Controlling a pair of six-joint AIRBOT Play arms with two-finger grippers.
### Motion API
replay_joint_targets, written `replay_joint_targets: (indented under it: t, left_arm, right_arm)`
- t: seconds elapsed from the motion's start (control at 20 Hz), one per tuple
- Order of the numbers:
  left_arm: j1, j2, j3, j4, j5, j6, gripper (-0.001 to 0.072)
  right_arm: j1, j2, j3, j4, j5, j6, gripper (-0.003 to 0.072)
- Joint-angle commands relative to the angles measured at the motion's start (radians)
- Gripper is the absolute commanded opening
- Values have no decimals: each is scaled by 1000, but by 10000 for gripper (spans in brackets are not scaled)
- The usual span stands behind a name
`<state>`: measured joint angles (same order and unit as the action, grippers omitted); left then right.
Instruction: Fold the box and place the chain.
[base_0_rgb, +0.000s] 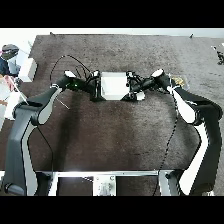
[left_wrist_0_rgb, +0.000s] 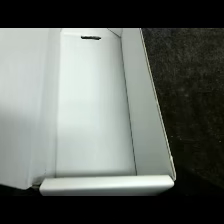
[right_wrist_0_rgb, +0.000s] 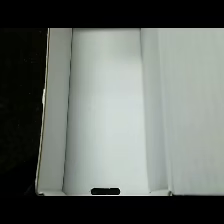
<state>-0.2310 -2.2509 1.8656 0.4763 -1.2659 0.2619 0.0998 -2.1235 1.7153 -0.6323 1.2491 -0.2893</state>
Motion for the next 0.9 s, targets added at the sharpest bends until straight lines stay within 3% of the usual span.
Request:
replay_joint_targets:
  t: [0.0,0.1,0.15,0.2,0.85]
  left_arm:
    - [1,-1,0,1,-9,0,709]
    - [1,-1,0,3,-8,-2,707]
    - [1,-1,0,3,-6,-1,548]
    - [1,-1,0,3,-3,0,466]
    - [1,-1,0,2,20,0,467]
  right_arm:
    - [0,0,1,0,0,1,407]
    - [0,0,1,0,0,1,407]
    - [0,0,1,0,0,1,407]
    - [0,0,1,0,0,1,407]
    - [0,0,1,0,0,1,407]
